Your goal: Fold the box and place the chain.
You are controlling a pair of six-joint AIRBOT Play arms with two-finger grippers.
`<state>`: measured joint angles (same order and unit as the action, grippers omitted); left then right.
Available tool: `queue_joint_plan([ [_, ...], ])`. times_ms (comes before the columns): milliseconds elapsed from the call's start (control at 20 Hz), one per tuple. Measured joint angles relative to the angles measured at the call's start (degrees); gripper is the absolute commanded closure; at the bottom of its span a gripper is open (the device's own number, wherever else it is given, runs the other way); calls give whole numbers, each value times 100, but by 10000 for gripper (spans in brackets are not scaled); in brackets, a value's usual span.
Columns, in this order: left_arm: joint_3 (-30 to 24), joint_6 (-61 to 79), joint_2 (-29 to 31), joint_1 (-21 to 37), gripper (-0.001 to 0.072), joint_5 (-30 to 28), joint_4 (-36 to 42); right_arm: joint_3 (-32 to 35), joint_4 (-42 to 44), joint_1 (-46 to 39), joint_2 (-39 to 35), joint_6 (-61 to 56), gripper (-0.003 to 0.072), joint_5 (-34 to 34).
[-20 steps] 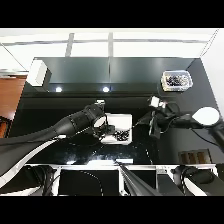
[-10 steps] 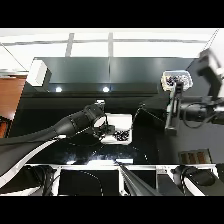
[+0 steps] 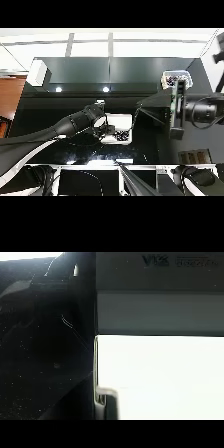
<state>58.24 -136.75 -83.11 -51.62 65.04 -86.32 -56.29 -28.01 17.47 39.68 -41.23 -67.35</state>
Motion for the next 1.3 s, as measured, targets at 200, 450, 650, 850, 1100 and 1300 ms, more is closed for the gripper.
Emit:
queue_joint_plan([
  [200,0,0,0,0,677,0,0,48,66,282,98,-127,672,271],
  [450,0,-2,0,0,678,0,0,-269,166,365,131,-170,672,658],
  [650,0,0,0,0,678,0,2,-334,-4,393,247,-400,672,391],
  [850,0,0,0,0,678,0,0,234,-398,452,433,-717,672,101],
  [1100,0,0,0,0,678,0,2,1434,-463,627,697,-1104,669,717],
  [1300,0,0,0,0,677,0,0,1867,-262,892,879,-1397,244,1355],
])
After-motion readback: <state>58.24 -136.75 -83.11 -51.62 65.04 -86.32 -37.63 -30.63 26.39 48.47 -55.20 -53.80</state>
